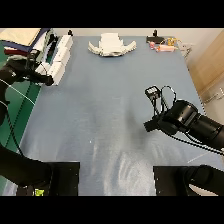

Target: Fold the box.

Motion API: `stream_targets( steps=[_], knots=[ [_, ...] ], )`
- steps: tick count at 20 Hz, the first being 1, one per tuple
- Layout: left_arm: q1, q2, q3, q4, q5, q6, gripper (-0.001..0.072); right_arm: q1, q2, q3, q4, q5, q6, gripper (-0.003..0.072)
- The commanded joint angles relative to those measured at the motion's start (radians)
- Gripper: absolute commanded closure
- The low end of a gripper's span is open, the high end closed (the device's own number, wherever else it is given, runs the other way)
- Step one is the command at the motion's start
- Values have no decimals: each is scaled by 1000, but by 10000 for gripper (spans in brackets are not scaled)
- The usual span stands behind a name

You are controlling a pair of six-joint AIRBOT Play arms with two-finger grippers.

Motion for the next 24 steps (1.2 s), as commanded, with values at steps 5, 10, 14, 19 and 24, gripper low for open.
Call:
stream_targets(
  steps=[5,10,14,19,24],
  knots=[
    [-26,240,0,-44,-499,-244,697,0,-1,1,0,0,0,682],
    [-330,293,0,-75,-601,-335,698,0,-1,1,0,0,0,682],
    [-597,286,-13,-74,-566,-409,697,0,-1,1,0,0,0,682],
    [-732,286,-13,-34,-533,-488,697,0,-1,1,0,0,0,682],
    [-736,286,-13,-43,-531,-486,697,0,-1,1,0,0,0,682]
  ],
)
